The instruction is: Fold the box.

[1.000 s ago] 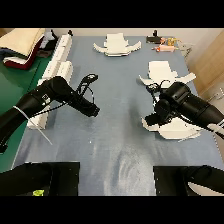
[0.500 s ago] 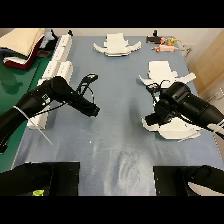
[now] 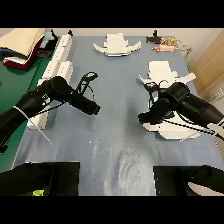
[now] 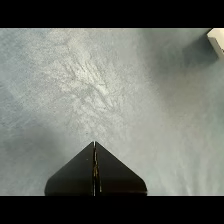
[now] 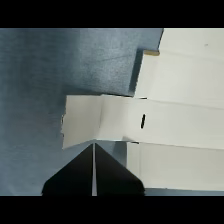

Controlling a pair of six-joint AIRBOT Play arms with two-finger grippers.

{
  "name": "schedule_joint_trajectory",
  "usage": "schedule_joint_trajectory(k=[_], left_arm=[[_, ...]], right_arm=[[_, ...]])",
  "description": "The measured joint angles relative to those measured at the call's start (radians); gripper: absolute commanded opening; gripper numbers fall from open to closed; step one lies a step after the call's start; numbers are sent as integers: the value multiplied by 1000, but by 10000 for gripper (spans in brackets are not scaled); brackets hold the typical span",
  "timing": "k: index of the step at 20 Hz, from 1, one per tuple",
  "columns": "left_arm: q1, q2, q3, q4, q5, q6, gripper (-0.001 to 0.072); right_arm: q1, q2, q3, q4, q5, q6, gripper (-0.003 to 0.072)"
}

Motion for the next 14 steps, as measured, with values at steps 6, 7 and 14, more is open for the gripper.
schedule_joint_trajectory(k=[6, 7, 14], left_arm=[[0, 0, 0, -40, 23, 0, 14], [0, 0, 0, -56, 31, 0, 14], [0, 0, 0, -142, 71, 0, 14]], right_arm=[[-164, -1, 96, -117, -114, 0, 411], [-227, -3, 105, -136, -138, -18, 410], [-827, -75, 127, -100, -165, -238, 411]])
